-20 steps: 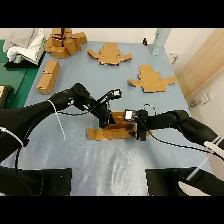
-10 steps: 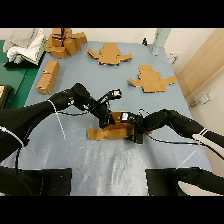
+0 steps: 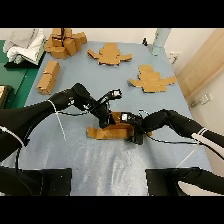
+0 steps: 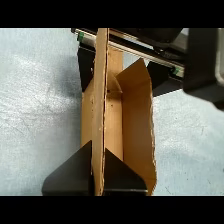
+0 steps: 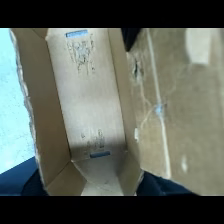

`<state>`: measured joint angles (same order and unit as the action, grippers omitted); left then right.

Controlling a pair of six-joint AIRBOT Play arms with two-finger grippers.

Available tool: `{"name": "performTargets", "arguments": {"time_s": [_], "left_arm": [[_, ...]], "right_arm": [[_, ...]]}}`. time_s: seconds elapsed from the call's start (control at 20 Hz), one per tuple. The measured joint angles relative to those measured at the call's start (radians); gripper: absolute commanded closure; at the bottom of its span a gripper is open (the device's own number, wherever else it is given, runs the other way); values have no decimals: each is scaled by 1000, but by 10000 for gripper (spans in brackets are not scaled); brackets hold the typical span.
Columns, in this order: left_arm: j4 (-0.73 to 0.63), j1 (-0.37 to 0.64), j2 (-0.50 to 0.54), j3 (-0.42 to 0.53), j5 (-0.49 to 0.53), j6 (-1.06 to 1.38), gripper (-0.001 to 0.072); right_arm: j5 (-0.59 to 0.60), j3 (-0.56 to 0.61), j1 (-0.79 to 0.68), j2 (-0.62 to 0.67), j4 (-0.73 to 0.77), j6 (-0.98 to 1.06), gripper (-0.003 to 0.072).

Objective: Fold the box.

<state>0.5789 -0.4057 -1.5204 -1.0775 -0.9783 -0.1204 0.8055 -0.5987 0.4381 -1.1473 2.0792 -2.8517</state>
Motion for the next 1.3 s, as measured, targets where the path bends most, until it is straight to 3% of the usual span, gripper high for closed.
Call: {"name": "performTargets", "arguments": {"time_s": [0.5, 0.55, 0.65, 1.3], "left_arm": [[1, 0, 0, 0, -1, 0, 696], [1, 0, 0, 0, 0, 0, 696], [1, 0, 0, 0, -1, 0, 696], [1, 0, 0, 0, -1, 0, 696]], "right_arm": [[-5, 0, 8, 0, -4, 1, -13], [-5, 0, 8, 0, -3, 1, 8], [-10, 0, 8, 0, -3, 1, 168], [-12, 0, 8, 0, -6, 1, 168]]}}
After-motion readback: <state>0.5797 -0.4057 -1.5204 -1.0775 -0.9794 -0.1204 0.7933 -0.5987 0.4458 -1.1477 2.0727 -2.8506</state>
